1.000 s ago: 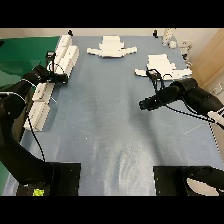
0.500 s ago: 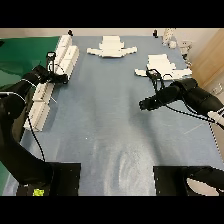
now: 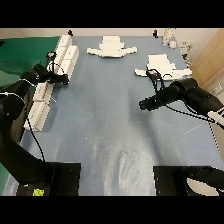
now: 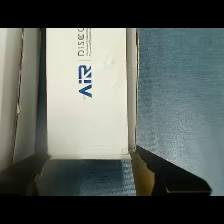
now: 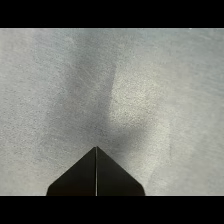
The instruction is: Fold the box.
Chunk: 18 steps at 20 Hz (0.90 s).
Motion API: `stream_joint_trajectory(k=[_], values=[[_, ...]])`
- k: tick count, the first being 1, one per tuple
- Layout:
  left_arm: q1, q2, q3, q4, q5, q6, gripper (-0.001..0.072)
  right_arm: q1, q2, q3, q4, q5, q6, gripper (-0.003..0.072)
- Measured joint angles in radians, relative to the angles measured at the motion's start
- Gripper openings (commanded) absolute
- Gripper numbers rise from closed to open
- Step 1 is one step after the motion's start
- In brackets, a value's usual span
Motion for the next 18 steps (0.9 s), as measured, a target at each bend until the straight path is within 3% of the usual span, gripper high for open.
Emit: stream_joint_trajectory(k=[4, 13, 14, 15, 16, 18], values=[[0.000, 0.044, 0.043, 0.025, -0.114, 0.000, 0.0662, 0.000, 0.000, 0.000, 0.000, 0.000, 0.000, 0.0004], [-0.011, 0.232, 0.178, 0.041, -0.522, -0.018, 0.0646, 0.000, 0.000, 0.000, 0.000, 0.000, 0.000, 0.0004], [-0.018, 0.254, 0.184, 0.014, -0.567, -0.023, 0.0484, 0.000, 0.000, 0.000, 0.000, 0.000, 0.000, 0.0004], [-0.027, 0.272, 0.188, -0.018, -0.606, -0.027, 0.0184, 0.000, 0.000, 0.000, 0.000, 0.000, 0.000, 0.0004], [-0.038, 0.285, 0.192, -0.048, -0.649, -0.030, 0.0019, 0.000, 0.000, 0.000, 0.000, 0.000, 0.000, 0.0004], [-0.073, 0.304, 0.195, -0.119, -0.747, -0.034, 0.0016, 0.000, 0.000, 0.000, 0.000, 0.000, 0.000, 0.0004]])
